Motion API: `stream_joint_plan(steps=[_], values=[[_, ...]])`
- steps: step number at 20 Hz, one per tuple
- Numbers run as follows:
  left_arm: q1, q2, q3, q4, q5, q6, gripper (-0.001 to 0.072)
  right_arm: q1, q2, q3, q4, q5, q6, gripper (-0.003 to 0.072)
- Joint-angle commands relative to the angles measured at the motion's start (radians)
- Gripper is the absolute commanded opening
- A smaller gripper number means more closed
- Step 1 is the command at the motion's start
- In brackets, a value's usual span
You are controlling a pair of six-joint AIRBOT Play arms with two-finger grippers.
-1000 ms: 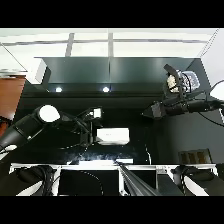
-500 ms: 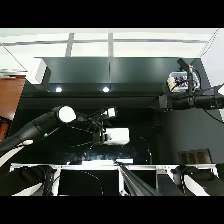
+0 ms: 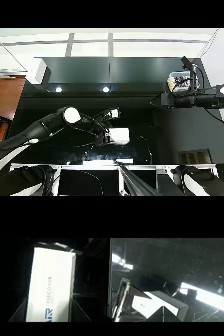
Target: Fold the box and place the chain.
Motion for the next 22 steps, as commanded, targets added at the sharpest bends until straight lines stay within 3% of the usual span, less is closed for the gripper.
stream_joint_plan(steps=[1, 10, 16, 17, 18, 19, 20, 22], values=[[-0.002, -0.002, 0.001, 0.0, -0.009, -0.001, 0.0715, 0.0, 0.0, 0.001, -0.001, -0.003, 0.0, 0.0014], [-0.066, -0.029, 0.0, 0.062, 0.002, 0.003, 0.0715, 0.0, 0.0, 0.0, -0.005, -0.003, 0.0, 0.0014], [-0.122, -0.095, 0.0, 0.098, 0.068, -0.019, 0.0714, 0.0, 0.0, 0.0, -0.005, -0.002, 0.0, 0.0014], [-0.124, -0.092, 0.0, 0.101, 0.094, -0.06, 0.0663, 0.0, 0.0, 0.0, -0.005, -0.002, 0.0, 0.0014], [-0.122, -0.087, 0.001, 0.107, 0.097, -0.095, 0.051, 0.0, 0.0, 0.0, -0.005, -0.002, 0.0, 0.0014], [-0.117, -0.078, 0.001, 0.127, 0.087, -0.112, 0.0434, 0.0, 0.0, 0.0, -0.005, -0.002, 0.0, 0.0014], [-0.104, -0.06, 0.001, 0.166, 0.08, -0.165, 0.0388, 0.0, 0.0, 0.0, -0.005, -0.002, 0.0, 0.0014], [-0.025, -0.005, 0.001, 0.218, 0.04, -0.286, 0.0377, 0.0, 0.0, 0.0, -0.005, -0.003, 0.0, 0.0014]])
